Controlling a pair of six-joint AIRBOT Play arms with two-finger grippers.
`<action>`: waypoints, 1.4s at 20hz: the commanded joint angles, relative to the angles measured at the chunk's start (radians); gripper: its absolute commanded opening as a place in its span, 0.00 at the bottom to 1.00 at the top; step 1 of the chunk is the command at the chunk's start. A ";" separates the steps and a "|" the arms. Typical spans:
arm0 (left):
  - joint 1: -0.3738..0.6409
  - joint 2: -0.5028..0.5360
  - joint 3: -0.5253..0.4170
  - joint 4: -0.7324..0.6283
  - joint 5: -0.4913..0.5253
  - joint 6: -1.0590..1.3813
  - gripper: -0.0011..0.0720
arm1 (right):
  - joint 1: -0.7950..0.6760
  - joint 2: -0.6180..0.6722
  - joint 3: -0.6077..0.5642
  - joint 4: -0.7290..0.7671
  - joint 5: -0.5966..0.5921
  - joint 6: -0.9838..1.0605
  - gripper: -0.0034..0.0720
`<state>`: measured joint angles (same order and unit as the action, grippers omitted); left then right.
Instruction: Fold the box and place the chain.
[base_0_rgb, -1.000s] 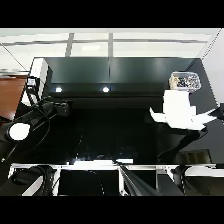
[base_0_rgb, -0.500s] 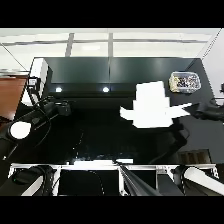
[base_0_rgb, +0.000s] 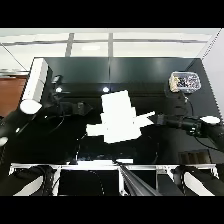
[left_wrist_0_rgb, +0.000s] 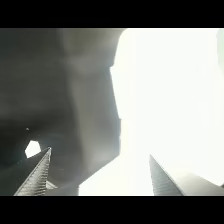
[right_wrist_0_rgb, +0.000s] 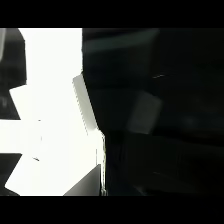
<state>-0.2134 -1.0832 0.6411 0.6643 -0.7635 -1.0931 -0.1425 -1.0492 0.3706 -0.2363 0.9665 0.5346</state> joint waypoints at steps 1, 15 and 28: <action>0.006 -0.250 0.137 -0.156 -0.287 0.118 0.98 | 0.120 0.008 -0.014 0.111 -0.071 0.009 0.07; -0.034 -0.619 0.333 -0.251 -0.569 0.380 0.97 | 0.123 0.008 -0.014 0.096 -0.061 0.009 0.07; -0.077 -0.755 0.547 -0.039 -0.768 0.459 0.05 | 0.104 0.008 0.019 -0.061 -0.036 0.022 0.45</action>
<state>-0.2874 -1.8343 1.1713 0.5999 -1.5097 -0.6609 -0.0265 -1.0424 0.3679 -0.2188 0.9173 0.5465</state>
